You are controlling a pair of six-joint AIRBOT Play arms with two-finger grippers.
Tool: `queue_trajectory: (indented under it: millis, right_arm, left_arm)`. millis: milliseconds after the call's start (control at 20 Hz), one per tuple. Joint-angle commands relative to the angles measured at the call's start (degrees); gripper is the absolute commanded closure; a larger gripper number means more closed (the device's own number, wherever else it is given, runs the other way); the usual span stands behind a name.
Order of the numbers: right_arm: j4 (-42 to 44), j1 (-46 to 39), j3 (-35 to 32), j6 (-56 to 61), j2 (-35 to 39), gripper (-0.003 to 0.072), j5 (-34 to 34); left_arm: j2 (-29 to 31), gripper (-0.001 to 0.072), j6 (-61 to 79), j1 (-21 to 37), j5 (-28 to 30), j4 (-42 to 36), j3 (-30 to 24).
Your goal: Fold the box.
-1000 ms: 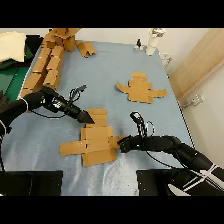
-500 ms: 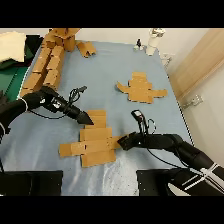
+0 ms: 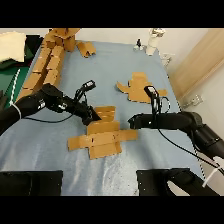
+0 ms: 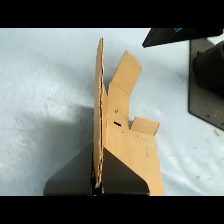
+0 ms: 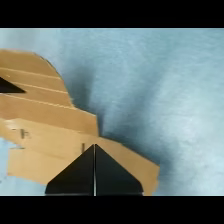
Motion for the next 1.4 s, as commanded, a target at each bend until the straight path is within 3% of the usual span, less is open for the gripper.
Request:
queue_trajectory:
  millis: [0,200,400,750,1350]
  right_arm:
    - [4.9,-0.2,3.2,0.5,-0.2,0.0682,-7.9]
    - [3.4,0.7,1.2,5.7,-0.5,0.0683,-11.2]
    - [-1.7,2.9,-1.9,11.4,-0.5,0.0683,-10.7]
    - [-3.7,9.6,-8.3,17.6,-0.6,0.0683,-6.5]
    - [-6.7,9.8,-8.7,18.1,-0.9,0.0683,-3.3]
  left_arm:
    - [4.9,0.0698,11.5,-4.2,7.6,-3.9,-4.4]
    - [8.4,0.0698,22.6,-4.8,7.7,-13.8,-11.1]
    - [8.4,0.0697,29.2,-4.8,8.1,-16.6,-15.3]
    - [7.3,0.0697,31.8,-5.7,10.0,-16.7,-16.0]
    - [7.0,0.0697,28.5,-8.6,8.5,-13.1,-16.0]
